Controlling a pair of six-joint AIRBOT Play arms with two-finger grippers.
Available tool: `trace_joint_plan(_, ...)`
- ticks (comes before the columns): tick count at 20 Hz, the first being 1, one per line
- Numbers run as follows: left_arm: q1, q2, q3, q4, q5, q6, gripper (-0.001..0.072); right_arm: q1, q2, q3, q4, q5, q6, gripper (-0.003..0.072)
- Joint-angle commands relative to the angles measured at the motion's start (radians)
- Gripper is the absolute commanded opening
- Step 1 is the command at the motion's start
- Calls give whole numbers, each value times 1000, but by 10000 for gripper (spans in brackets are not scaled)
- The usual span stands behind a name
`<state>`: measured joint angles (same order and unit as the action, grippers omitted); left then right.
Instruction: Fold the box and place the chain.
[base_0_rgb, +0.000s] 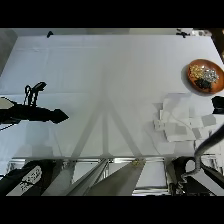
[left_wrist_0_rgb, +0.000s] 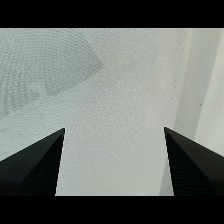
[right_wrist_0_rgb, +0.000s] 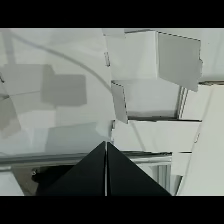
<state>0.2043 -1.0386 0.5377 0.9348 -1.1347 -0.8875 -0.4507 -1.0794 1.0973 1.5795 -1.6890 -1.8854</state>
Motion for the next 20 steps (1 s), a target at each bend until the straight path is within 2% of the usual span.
trace_joint_plan(1, 0, 1, 0, 0, 0, 0, 700, -18, -13, 10, -31, 35, -8, 2)
trace_joint_plan(4, 0, 1, 0, 0, 0, 0, 700, -18, -13, 10, -75, 133, -8, 13)
trace_joint_plan(5, 0, 1, 0, 0, 0, 0, 700, -18, -13, 10, -124, 179, -1, 113)
trace_joint_plan(7, 0, 1, 0, 0, 0, 0, 700, -21, -19, 10, -250, 256, 85, 524)
trace_joint_plan(8, 0, 1, 0, 0, 0, 0, 700, -35, -27, 10, -254, 275, 72, 524)
trace_joint_plan(10, 0, 1, 0, 0, 0, 0, 700, -85, -61, 10, -177, 278, -9, 343)
trace_joint_plan(11, 0, 1, 0, 0, 0, 0, 700, -114, -90, 10, -137, 270, -42, 346)
trace_joint_plan(13, 0, 1, 0, 0, 0, 0, 700, -163, -159, 10, -97, 242, -108, 444)
trace_joint_plan(17, 0, 1, 0, 0, 0, 0, 700, -208, -285, 10, -1, 182, -249, 446)
trace_joint_plan(20, 0, 1, 0, 0, 0, 0, 700, -208, -356, 9, 2, 162, -304, 446)
